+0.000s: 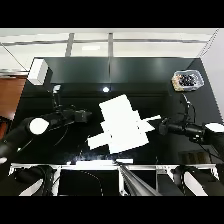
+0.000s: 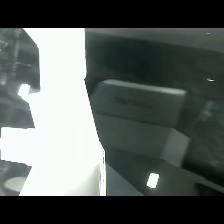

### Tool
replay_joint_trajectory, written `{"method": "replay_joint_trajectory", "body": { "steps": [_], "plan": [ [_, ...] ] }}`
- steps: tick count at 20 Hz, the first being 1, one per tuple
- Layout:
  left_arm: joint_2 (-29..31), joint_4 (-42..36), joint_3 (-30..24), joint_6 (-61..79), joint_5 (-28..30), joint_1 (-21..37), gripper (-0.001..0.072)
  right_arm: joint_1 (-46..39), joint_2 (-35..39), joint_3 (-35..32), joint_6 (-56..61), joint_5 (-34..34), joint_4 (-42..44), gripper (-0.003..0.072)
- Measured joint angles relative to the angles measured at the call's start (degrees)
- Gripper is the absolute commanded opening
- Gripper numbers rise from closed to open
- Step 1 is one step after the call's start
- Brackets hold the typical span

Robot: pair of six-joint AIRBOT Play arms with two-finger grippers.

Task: Fold the box and place the chain.

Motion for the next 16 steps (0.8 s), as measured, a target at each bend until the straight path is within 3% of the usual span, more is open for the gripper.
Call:
{"method": "replay_joint_trajectory", "body": {
  "steps": [10, 16],
  "plan": [
    [-24.92, -36.61, 10.01, 35.78, -21.40, 0.72, 0.0702, 0.22, 0.81, -1.66, -3.23, -3.76, 0.02, 0.0012],
    [-36.04, -42.80, 16.94, 48.30, -32.44, 1.25, 0.0616, 0.22, 0.81, -1.66, -2.78, -3.85, 0.00, 0.0011]
  ]
}}
